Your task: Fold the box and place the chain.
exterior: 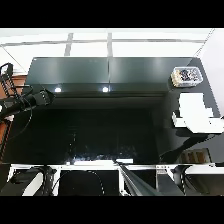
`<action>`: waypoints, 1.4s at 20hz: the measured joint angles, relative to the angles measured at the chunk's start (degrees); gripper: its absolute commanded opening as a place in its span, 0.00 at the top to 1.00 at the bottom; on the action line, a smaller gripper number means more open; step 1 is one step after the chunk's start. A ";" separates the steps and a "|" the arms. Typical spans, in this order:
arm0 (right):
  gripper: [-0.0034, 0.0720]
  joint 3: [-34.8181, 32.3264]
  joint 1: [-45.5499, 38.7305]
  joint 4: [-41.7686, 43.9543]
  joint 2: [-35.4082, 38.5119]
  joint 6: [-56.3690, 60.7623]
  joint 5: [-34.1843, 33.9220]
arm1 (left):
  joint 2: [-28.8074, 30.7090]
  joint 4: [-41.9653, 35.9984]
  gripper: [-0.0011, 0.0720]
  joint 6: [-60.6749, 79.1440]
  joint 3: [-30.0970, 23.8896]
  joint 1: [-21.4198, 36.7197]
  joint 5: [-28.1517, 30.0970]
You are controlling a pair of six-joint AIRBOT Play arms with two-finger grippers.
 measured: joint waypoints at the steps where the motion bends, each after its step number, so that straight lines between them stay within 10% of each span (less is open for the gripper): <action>1: 0.94 0.07 0.35 0.20 -0.04 -0.48 -0.07 | 0.00 -0.13 0.01 0.00 0.00 -0.02 -0.07; 13: 0.94 -5.81 7.19 16.70 8.35 -3.50 9.22 | -0.04 -1.42 0.01 -0.20 0.00 0.04 1.33; 28: 0.94 -58.07 39.21 71.69 42.12 -21.22 -6.97 | -5.88 -9.81 0.01 6.84 -0.37 -8.98 4.90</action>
